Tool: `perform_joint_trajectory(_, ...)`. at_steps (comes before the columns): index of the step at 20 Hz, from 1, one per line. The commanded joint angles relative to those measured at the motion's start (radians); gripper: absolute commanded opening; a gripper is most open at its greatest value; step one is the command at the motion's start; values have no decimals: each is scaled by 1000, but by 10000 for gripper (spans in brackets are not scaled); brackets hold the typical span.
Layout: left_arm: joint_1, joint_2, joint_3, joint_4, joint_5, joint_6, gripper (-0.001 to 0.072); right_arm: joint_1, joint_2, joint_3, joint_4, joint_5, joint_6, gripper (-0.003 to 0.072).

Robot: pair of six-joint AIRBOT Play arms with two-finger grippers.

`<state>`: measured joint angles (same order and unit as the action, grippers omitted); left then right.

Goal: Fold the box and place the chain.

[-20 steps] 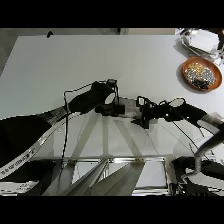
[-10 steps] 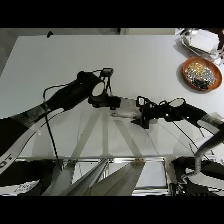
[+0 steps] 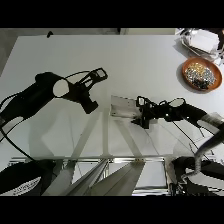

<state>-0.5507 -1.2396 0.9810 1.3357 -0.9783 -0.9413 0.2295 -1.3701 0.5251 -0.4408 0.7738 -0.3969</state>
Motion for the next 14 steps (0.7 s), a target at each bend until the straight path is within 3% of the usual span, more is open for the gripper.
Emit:
perform_joint_trajectory(1, 97, 21, -117, -340, 117, 695, 699, 0, 1, 0, 0, 0, 0, 400)
perform_joint_trajectory(4, 136, -62, -121, -579, 77, 1136, 700, 0, 1, 0, 0, 0, 0, 400)
perform_joint_trajectory(6, 135, -129, -121, -686, 89, 1188, 700, 0, 1, 0, 0, 0, 0, 400)
perform_joint_trajectory(10, 118, -239, -121, -724, 90, 1246, 701, 0, 1, 0, 0, 0, 0, 400)
perform_joint_trajectory(14, 119, -270, -121, -725, 104, 1268, 704, 0, 1, 0, 0, 0, 0, 400)
